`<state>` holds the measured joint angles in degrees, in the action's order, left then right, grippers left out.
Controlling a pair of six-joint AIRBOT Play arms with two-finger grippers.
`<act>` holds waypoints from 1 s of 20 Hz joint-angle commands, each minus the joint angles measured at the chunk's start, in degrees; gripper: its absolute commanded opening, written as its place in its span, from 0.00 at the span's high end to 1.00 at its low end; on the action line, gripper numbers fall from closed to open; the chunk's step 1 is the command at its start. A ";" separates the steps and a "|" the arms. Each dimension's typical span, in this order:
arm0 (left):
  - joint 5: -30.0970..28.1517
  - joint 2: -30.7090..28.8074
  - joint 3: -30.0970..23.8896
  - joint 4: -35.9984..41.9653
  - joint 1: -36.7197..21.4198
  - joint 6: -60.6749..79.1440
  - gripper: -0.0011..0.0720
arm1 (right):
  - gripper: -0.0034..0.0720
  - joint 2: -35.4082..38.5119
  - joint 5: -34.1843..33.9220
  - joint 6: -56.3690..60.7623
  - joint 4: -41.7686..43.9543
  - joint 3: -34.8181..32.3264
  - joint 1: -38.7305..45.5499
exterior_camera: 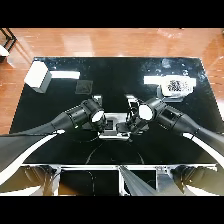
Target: Fold the box and place the chain.
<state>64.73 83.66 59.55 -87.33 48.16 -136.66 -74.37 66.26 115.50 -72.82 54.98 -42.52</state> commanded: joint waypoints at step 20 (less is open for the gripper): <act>-0.13 0.02 0.00 0.15 0.02 0.17 0.96 | 0.49 -6.56 0.87 8.90 -8.33 5.03 -1.62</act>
<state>64.55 83.66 59.55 -87.15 48.14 -136.46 -80.79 66.96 123.87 -80.84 59.94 -44.10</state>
